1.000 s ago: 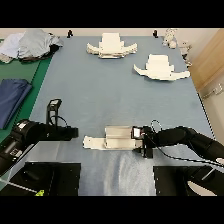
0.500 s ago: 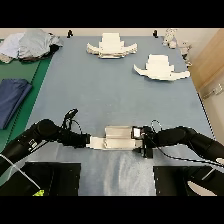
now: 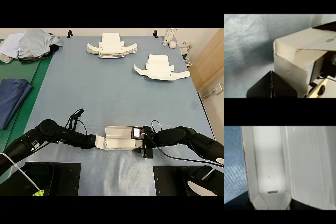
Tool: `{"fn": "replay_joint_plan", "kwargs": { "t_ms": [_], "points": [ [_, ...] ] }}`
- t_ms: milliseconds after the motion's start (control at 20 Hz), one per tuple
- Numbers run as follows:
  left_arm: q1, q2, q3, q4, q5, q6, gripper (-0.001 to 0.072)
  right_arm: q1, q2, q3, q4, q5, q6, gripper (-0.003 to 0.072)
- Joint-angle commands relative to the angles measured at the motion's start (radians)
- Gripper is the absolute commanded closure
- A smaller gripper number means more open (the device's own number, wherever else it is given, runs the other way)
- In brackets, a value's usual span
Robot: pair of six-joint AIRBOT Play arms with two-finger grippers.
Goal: Fold the box.
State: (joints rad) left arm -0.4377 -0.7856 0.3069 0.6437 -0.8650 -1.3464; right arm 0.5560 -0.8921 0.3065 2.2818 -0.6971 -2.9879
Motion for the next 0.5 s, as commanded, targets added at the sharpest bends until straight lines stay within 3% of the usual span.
{"fn": "replay_joint_plan", "kwargs": {
  "t_ms": [0,450],
  "points": [
    [-0.026,0.0,0.007,-0.037,0.001,0.014,0.0694,0.0,0.0,0.0,0.0,0.0,0.0,0.0225],
    [0.001,0.001,0.053,-0.038,-0.055,0.011,0.068,0.0,0.0,0.0,0.0,0.0,0.0,0.0225]
  ]
}}
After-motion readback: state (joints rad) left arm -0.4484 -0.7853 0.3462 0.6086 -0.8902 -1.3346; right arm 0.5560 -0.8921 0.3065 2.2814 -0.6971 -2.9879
